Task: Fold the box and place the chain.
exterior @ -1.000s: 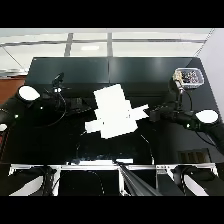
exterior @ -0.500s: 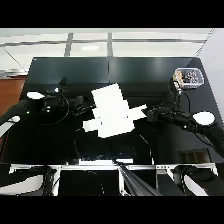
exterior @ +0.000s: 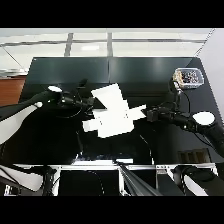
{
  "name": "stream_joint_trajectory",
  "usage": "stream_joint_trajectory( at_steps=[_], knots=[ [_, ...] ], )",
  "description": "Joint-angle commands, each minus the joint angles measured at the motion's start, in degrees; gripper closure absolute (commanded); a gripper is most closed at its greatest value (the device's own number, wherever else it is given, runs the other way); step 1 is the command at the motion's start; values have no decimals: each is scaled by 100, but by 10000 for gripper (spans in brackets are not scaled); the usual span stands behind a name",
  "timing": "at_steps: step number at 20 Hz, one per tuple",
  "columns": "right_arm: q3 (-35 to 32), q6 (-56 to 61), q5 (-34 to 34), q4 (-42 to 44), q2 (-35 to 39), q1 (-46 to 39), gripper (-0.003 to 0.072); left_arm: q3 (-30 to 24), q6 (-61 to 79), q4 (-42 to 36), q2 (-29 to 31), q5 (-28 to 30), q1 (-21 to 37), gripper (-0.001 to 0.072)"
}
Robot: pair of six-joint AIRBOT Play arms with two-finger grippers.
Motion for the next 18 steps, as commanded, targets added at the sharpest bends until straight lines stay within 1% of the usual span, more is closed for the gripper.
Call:
stream_joint_trajectory(
  at_steps=[1, 2, 3, 4, 6, 7, 10, 11, 13, 14, 15, 16, 17, 18],
  knots=[
    [-2, 4, 9, 0, 4, 2, 670, 691, 216, 527, -601, -1484, -66, 37],
    [-2, 2, 7, 0, 4, 2, 670, 780, 221, 693, -638, -1513, -68, 130],
    [-2, 2, 4, 0, 4, 2, 670, 839, 293, 802, -638, -1440, -66, 178],
    [-2, 2, 0, 0, 2, 2, 671, 901, 391, 815, -638, -1423, -61, 207],
    [-2, 2, 0, 0, 2, 2, 670, 1047, 546, 844, -638, -1508, -61, 213],
    [-2, 2, 0, 2, 4, 4, 670, 1123, 562, 909, -638, -1510, -61, 246],
    [-2, 44, 79, 2, 4, 4, 670, 1285, 531, 1172, -638, -1349, -59, 281],
    [-2, 44, 87, 2, 4, 2, 670, 1287, 538, 1145, -638, -1349, -59, 343],
    [-2, 44, 85, 0, 2, 2, 670, 1287, 614, 1167, -638, -1353, -63, 427],
    [-2, 44, 85, 2, 2, 2, 670, 1287, 699, 1169, -638, -1370, -63, 556],
    [0, 37, 118, -31, 2, 2, 669, 1290, 708, 1154, -638, -1377, -63, 632],
    [9, 39, 151, -166, 4, 2, 655, 1290, 708, 1088, -638, -1436, -61, 679],
    [55, 42, 203, -334, 4, -11, 387, 1292, 708, 1043, -638, -1537, -48, 679],
    [166, 42, 256, -579, 4, -50, 20, 1292, 706, 1036, -638, -1672, -28, 680]
  ],
)
